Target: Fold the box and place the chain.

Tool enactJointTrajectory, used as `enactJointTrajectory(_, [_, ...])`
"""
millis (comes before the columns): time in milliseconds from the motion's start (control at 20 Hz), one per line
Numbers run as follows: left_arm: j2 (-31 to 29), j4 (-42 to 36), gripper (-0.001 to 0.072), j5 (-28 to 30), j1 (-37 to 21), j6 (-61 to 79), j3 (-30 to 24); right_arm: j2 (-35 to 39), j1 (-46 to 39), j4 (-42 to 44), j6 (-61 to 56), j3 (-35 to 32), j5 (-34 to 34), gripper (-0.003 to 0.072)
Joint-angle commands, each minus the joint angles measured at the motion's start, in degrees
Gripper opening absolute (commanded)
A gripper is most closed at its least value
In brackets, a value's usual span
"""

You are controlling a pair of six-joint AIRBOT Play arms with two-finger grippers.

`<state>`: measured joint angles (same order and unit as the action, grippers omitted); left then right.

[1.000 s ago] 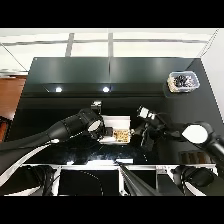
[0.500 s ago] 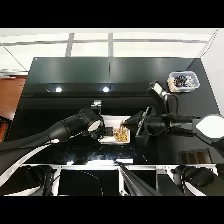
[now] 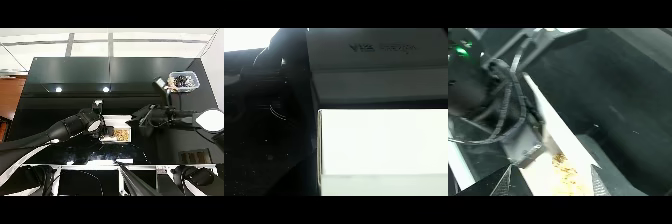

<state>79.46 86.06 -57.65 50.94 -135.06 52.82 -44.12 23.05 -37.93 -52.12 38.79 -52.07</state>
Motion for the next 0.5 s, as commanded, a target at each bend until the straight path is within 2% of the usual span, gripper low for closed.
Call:
enactJointTrajectory(0, [0.0,0.28,0.0029,-2.78,-0.63,1.09,0.52,2.16,-5.42,-0.48,-0.37,0.02,-5.2,0.0584])
enactJointTrajectory(150, [0.0,0.22,0.0031,-3.5,-0.76,0.57,0.55,2.43,-7.39,-0.5,-0.37,0.02,-8.0,0.0585])
enactJointTrajectory(200, [0.0,0.22,0.0111,-3.48,-0.79,-0.68,0.9,2.43,-7.39,-0.48,-0.37,0.02,-8.17,0.0584])
enactJointTrajectory(250, [0.0,0.24,0.0301,-3.5,-0.79,-0.63,1.68,2.43,-7.34,-0.46,-0.37,0.02,-8.15,0.0584])
enactJointTrajectory(300, [-0.02,0.28,0.0381,-3.93,-0.79,-0.57,2.71,2.43,-7.34,-0.48,-0.37,0.02,-8.15,0.0584])
enactJointTrajectory(450, [-0.79,0.24,0.0381,-6.84,-0.79,6.73,7.21,2.43,-7.34,-0.48,-0.37,0.02,-8.13,0.0585])
